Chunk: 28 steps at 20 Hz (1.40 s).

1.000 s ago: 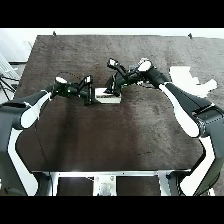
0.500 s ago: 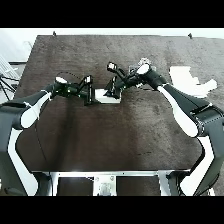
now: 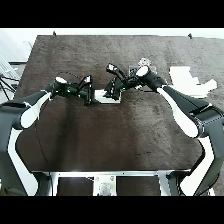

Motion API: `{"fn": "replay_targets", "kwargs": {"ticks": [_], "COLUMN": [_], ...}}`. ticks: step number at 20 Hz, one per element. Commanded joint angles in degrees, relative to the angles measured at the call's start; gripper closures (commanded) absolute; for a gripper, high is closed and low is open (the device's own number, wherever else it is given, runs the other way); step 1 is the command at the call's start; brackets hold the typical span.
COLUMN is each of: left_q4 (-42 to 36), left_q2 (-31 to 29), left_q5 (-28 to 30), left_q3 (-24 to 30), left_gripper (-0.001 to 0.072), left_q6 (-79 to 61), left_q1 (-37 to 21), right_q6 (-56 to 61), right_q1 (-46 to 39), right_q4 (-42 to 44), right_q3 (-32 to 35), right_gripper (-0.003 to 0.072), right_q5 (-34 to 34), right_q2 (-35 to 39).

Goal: Fold the box and place the chain.

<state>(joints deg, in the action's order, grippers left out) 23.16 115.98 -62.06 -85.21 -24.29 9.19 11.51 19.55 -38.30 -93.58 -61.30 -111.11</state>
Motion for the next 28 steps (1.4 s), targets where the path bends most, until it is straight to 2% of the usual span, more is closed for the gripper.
{"fn": "replay_targets", "kwargs": {"ticks": [1, 4, 7, 12, 17, 19, 20, 21, 22, 23, 24, 28], "left_q4": [-0.07, -0.07, -0.07, -0.07, -0.07, -0.07, -0.07, -0.07, -0.07, -0.07, -0.07, -0.07], "left_q2": [-0.04, -0.04, -0.04, -0.04, -0.04, -0.04, -0.04, -0.04, -0.04, -0.04, -0.04, -0.04], "left_q5": [0.09, 0.09, 0.09, 0.09, 0.09, 0.09, 0.11, 0.09, 0.09, 0.11, 0.11, 0.09], "left_q3": [-0.04, -0.04, -0.04, -0.04, -0.04, -0.04, -0.04, -0.04, -0.04, -0.04, -0.04, -0.04], "left_gripper": [0.0243, 0.0243, 0.0243, 0.0243, 0.0243, 0.0243, 0.0242, 0.0242, 0.0243, 0.0243, 0.0243, 0.0242], "left_q6": [0.00, 0.00, -0.02, -0.02, -0.02, -0.02, -0.02, -0.02, -0.02, -0.02, -0.02, -0.02], "left_q1": [0.04, 0.04, 0.04, 0.04, 0.04, 0.04, 0.04, 0.04, 0.04, 0.04, 0.04, 0.04], "right_q6": [0.04, 0.00, -0.17, -0.20, -4.11, -4.09, -4.07, -4.04, -3.98, -3.17, -1.66, 7.41], "right_q1": [0.02, -0.04, -0.26, -1.60, -4.02, -4.59, -4.76, -4.87, -4.87, -4.87, -4.85, -4.22], "right_q4": [0.68, 2.29, 2.27, 3.04, 13.51, 13.88, 13.88, 13.86, 13.73, 13.62, 13.25, 2.34], "right_q3": [0.20, 0.15, 0.15, 0.13, 0.13, 0.13, 0.15, 0.15, 0.17, 0.17, 0.20, 0.20], "right_gripper": [0.0280, 0.0277, 0.0229, 0.0228, 0.0230, 0.0239, 0.0291, 0.0379, 0.0507, 0.0605, 0.0672, 0.0672], "right_q5": [-0.57, -2.89, -5.35, -5.42, -5.92, -6.51, -6.75, -6.73, -6.71, -6.69, -6.67, -5.22], "right_q2": [0.02, 0.02, 0.02, 0.02, 0.02, 0.02, 0.02, 0.02, 0.00, -0.07, -0.24, -1.88]}}
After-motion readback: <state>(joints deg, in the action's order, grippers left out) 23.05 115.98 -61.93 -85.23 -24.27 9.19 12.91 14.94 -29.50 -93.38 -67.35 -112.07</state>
